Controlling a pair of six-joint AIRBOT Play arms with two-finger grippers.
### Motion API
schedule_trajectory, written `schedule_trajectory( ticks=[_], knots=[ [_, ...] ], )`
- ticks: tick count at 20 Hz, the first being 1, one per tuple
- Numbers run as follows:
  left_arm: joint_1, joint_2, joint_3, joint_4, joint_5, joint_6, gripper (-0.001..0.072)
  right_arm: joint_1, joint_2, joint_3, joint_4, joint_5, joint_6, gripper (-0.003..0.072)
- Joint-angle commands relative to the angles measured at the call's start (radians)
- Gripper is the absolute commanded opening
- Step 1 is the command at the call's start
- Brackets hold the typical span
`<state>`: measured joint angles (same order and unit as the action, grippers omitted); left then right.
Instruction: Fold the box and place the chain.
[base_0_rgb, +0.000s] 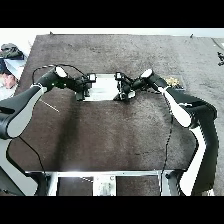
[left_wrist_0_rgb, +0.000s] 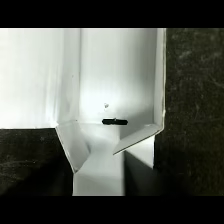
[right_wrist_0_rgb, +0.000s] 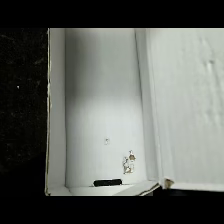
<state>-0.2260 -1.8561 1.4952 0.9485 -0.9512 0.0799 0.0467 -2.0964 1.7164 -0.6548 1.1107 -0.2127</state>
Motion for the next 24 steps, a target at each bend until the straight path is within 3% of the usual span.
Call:
schedule_trajectory(
  ticks=[1, 6, 7, 10, 20, 21, 24],
  knots=[
    [-0.004, -0.001, 0.000, -0.022, -0.003, -0.002, 0.0293, 0.000, 0.000, 0.000, 0.000, 0.000, 0.000, 0.0398],
    [-0.006, -0.001, 0.000, -0.021, -0.023, -0.020, 0.0269, 0.000, 0.000, 0.000, 0.000, 0.000, 0.000, 0.0398],
    [-0.006, -0.001, 0.000, -0.021, -0.023, -0.027, 0.0200, 0.000, 0.000, 0.000, 0.000, 0.000, 0.000, 0.0398],
    [-0.006, -0.001, 0.000, -0.028, -0.023, -0.028, 0.0163, 0.000, 0.000, 0.000, 0.000, 0.000, 0.000, 0.0398],
    [-0.006, -0.033, 0.000, -0.217, -0.033, 0.042, 0.0160, 0.000, 0.000, 0.000, 0.000, 0.000, 0.000, 0.0398],
    [-0.006, -0.033, 0.000, -0.227, -0.034, 0.053, 0.0074, 0.000, 0.000, 0.001, 0.000, 0.000, 0.000, 0.0398],
    [-0.006, -0.034, 0.000, -0.243, -0.037, 0.052, 0.0063, 0.000, 0.000, 0.000, 0.000, 0.000, 0.000, 0.0398]
  ],
)
